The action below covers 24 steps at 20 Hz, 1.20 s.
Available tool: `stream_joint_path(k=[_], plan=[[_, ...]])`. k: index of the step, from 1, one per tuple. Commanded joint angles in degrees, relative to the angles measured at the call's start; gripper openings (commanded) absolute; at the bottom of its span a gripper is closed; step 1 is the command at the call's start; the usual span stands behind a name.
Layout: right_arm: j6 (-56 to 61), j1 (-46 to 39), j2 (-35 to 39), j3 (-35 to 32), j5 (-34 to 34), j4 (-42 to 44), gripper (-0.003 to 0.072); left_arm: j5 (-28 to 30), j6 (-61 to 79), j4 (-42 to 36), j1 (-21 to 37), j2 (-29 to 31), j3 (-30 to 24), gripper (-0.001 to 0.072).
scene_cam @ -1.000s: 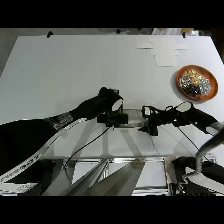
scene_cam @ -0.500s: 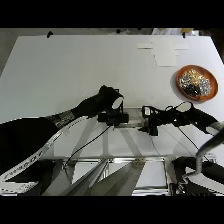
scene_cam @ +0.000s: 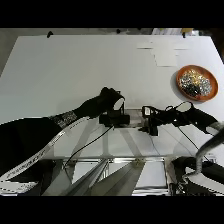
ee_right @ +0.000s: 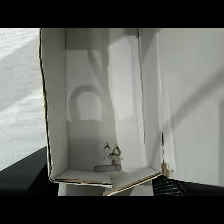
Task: Fold the box and place the chain.
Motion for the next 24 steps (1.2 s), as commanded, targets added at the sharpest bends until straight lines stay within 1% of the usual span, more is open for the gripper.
stream_joint_path(k=[1, 4, 7, 9, 10, 11, 12, 13, 14, 15, 16, 17, 18, 19, 20, 21, 24], plan=[[0.2, 0.0, 0.0, 0.0, 0.0, 0.1, 0.0366, -2.9, 1.5, 0.6, 0.8, 2.3, 0.1, 0.0378], [0.2, 0.0, 0.0, 0.0, 0.0, 0.1, 0.0366, -4.3, 7.5, 0.5, 3.0, 6.8, 0.1, 0.0377], [0.2, 0.0, 0.0, 0.0, 0.0, 0.1, 0.0366, -6.9, 16.1, 0.3, 5.8, 13.4, 0.0, 0.0377], [0.2, 0.0, 0.0, 0.0, 0.0, 0.1, 0.0366, -9.3, 24.8, 0.6, 7.6, 18.3, -0.7, 0.0377], [0.2, 0.0, 0.0, 0.0, 0.0, 0.1, 0.0366, -9.8, 29.8, 1.8, 8.2, 21.2, -1.9, 0.0377], [0.2, 0.0, 0.0, 0.0, 0.0, 0.1, 0.0366, -8.9, 35.1, 3.7, 8.5, 24.0, -4.1, 0.0377], [0.2, 0.0, 0.0, 0.0, 0.0, 0.1, 0.0366, -5.9, 43.1, 5.4, 8.9, 27.0, -7.6, 0.039], [0.2, 0.0, 0.0, 0.0, 0.0, 0.1, 0.0366, -2.1, 54.5, 5.1, 9.8, 29.9, -12.4, 0.0455], [0.2, 0.0, 0.0, 0.0, 0.0, 0.1, 0.0366, 1.4, 66.9, 3.4, 10.9, 32.3, -17.4, 0.0575], [0.2, 0.0, 0.0, 0.0, 0.0, 0.1, 0.0366, 5.7, 80.2, -0.4, 12.5, 34.2, -22.4, 0.0673], [0.2, 0.0, 0.0, 0.0, 0.0, 0.1, 0.0366, 9.9, 94.8, -6.0, 14.5, 35.4, -27.4, 0.0686], [0.2, 0.0, 0.0, 0.0, 0.0, 0.1, 0.0366, 13.2, 107.8, -12.0, 16.0, 35.6, -31.3, 0.0686], [0.2, 0.0, 0.0, 0.0, 0.0, 0.1, 0.0366, 16.3, 120.3, -18.7, 17.5, 35.0, -34.5, 0.0686], [0.2, 0.0, 0.0, 0.0, 0.0, 0.1, 0.0366, 19.0, 129.5, -24.2, 18.5, 34.0, -36.7, 0.0685], [0.2, 0.0, 0.0, 0.0, 0.0, 0.1, 0.0366, 20.8, 136.7, -28.9, 19.3, 32.3, -38.0, 0.0684], [0.2, 0.0, 0.0, 0.0, 0.0, 0.1, 0.0366, 21.3, 140.8, -31.9, 19.8, 30.3, -38.0, 0.0685], [0.2, 0.0, 0.0, 0.0, 0.0, 0.1, 0.0366, 25.4, 150.3, -41.6, 19.8, 24.2, -38.0, 0.0687]])
